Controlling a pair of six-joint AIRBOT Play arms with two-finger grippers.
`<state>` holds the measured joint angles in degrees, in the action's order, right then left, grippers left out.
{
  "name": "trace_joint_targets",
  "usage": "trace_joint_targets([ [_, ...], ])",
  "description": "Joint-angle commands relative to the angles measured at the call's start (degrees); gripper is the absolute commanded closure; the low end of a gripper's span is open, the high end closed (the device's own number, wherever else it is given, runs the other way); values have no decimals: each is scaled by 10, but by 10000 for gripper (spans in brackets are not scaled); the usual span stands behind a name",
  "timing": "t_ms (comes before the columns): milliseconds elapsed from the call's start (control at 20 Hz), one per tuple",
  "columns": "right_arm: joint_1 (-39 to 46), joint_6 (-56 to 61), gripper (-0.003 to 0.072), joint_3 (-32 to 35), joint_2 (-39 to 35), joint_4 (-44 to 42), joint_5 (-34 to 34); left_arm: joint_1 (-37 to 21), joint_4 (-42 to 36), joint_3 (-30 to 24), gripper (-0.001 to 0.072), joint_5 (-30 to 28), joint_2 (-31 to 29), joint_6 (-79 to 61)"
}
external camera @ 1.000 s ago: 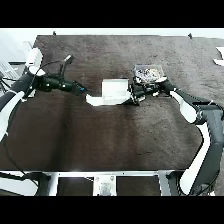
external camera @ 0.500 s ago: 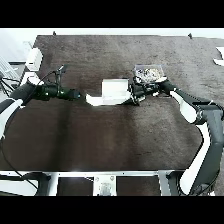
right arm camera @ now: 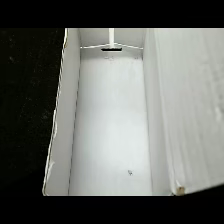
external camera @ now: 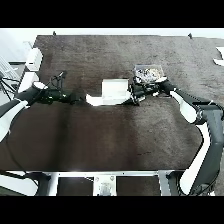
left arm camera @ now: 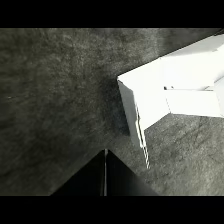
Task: Fold the box and place the chain.
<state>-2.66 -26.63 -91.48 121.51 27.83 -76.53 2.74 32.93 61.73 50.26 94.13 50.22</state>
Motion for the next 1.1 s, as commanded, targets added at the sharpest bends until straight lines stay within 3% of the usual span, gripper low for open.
trace_joint_targets([
  [0, 0, 0, 101, 0, 0, 0, 0, 19, -18, 10, 687, -18, 29, 2],
  [350, 0, 0, 101, 0, 0, 0, 0, 57, -53, 78, 687, 8, 109, 6],
  [550, 0, 0, 102, 0, 0, 0, 0, 69, -66, 110, 681, 31, 119, 3],
  [600, 0, 0, 102, 0, 0, 0, 0, 69, -64, 125, 501, 42, 118, 3],
  [650, 0, 0, 101, 0, 0, 0, 0, 69, -59, 140, 379, 53, 118, 3],
  [1050, 0, 0, 102, 0, 0, 0, 0, 68, -62, 179, 382, 94, 116, 8],
])
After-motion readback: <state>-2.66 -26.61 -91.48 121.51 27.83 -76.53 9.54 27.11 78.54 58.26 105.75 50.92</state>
